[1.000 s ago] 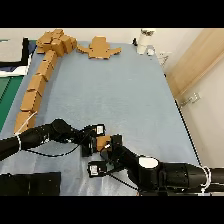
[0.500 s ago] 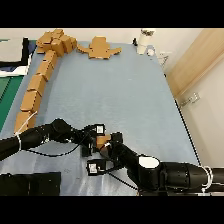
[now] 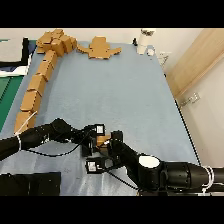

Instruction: Fold the box.

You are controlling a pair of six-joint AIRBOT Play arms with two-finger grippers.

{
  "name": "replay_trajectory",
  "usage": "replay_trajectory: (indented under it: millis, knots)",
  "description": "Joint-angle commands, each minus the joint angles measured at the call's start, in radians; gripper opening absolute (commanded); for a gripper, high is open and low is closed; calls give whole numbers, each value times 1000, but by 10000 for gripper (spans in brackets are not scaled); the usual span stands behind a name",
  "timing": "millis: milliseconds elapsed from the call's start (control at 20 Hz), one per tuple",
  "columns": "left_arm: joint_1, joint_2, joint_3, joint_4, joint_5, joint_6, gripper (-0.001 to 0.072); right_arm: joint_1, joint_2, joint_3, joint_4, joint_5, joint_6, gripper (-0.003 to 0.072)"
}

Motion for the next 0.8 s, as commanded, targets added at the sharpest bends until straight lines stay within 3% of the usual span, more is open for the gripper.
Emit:
replay_trajectory:
  millis: [0,750]
  knots:
    - [0,0,1,-1,0,-1,495,0,1,5,2,-8,0,216]
    - [0,0,1,-1,0,-1,495,0,-39,4,93,-2,-1,216]
